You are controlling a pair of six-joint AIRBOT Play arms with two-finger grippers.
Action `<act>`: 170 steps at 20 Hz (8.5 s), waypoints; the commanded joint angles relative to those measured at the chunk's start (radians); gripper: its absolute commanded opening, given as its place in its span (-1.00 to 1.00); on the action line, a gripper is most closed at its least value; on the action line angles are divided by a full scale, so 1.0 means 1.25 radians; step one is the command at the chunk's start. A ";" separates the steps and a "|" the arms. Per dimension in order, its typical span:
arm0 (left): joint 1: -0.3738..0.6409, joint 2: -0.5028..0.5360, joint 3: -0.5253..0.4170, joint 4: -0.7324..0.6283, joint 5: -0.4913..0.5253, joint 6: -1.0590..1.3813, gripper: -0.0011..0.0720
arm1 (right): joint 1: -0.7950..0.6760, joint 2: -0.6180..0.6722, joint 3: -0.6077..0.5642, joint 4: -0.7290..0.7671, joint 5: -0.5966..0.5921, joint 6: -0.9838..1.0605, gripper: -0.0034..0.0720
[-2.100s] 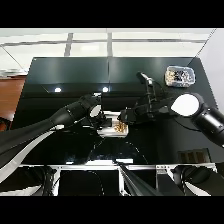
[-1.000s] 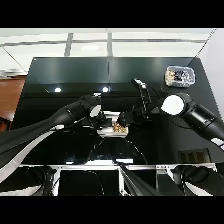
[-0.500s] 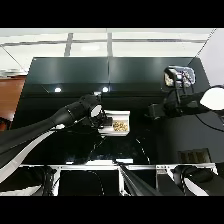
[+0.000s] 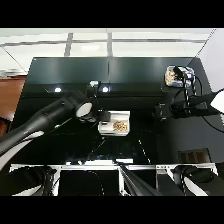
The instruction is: Fold the box and place the chain.
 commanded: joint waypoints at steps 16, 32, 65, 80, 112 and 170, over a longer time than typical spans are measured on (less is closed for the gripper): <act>0.472 0.116 -0.438 -0.790 0.057 1.687 1.00 | -0.001 0.001 -0.001 -0.016 -0.029 0.000 0.39; 0.350 -0.087 -0.311 -0.818 0.183 1.953 0.99 | -0.001 0.001 -0.001 -0.011 -0.076 0.000 0.39; 0.325 -0.095 -0.310 -0.839 0.185 1.999 0.09 | 0.262 -0.273 -0.011 0.151 -0.305 -0.672 1.00; 0.325 -0.095 -0.310 -0.839 0.185 1.999 0.09 | 0.277 -0.291 -0.013 0.159 -0.278 -0.930 1.00; 0.325 -0.095 -0.310 -0.839 0.185 1.999 0.09 | 0.276 -0.283 -0.012 0.172 -0.261 -0.936 -0.57; 0.325 -0.095 -0.310 -0.840 0.186 1.998 0.10 | 0.170 -0.327 -0.208 0.596 -0.350 -0.398 -0.89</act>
